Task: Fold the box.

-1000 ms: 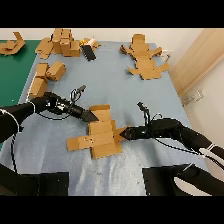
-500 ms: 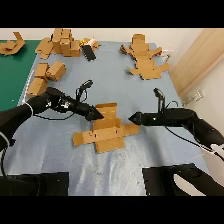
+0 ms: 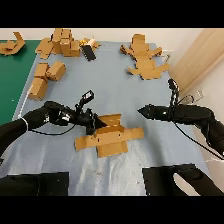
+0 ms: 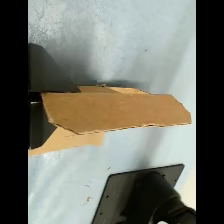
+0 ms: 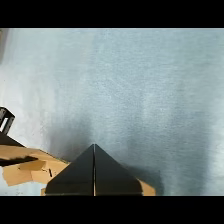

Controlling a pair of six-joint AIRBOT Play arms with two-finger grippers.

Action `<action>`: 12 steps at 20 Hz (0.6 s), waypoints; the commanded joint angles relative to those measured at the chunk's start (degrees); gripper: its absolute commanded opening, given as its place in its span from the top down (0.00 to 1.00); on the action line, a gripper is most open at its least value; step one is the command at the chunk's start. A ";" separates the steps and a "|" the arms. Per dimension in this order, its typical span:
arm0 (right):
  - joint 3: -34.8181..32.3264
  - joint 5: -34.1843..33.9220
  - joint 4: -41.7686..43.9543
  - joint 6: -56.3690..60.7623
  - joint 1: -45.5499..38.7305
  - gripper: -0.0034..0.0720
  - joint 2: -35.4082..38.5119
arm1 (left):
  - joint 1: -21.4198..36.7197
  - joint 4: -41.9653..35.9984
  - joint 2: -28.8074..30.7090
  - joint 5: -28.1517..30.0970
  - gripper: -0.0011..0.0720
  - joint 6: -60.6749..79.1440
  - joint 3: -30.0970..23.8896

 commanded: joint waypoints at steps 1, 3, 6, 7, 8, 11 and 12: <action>0.13 -0.02 0.28 0.50 0.07 0.95 0.52 | -1.22 0.13 0.42 0.35 0.97 6.88 -1.75; 0.13 -0.02 0.28 0.50 0.07 0.95 0.52 | -2.62 0.61 0.42 0.33 0.97 8.22 -2.03; 0.11 -0.02 0.22 0.50 0.07 0.95 0.52 | -4.02 1.60 0.42 0.37 0.97 9.77 -2.38; 0.09 -0.04 0.22 0.50 0.07 0.95 0.52 | -4.15 2.10 0.42 0.39 0.97 9.79 -2.38; 0.09 -0.02 0.22 0.50 0.07 0.95 0.52 | -4.17 2.54 0.42 0.39 0.97 9.77 -2.38; 0.09 -0.02 0.20 0.50 0.07 0.95 0.50 | -4.17 3.69 0.46 -0.20 0.97 9.68 -2.38; 0.09 -0.02 0.20 0.50 0.07 0.95 0.50 | -4.17 3.80 0.46 -0.22 0.97 9.68 -2.47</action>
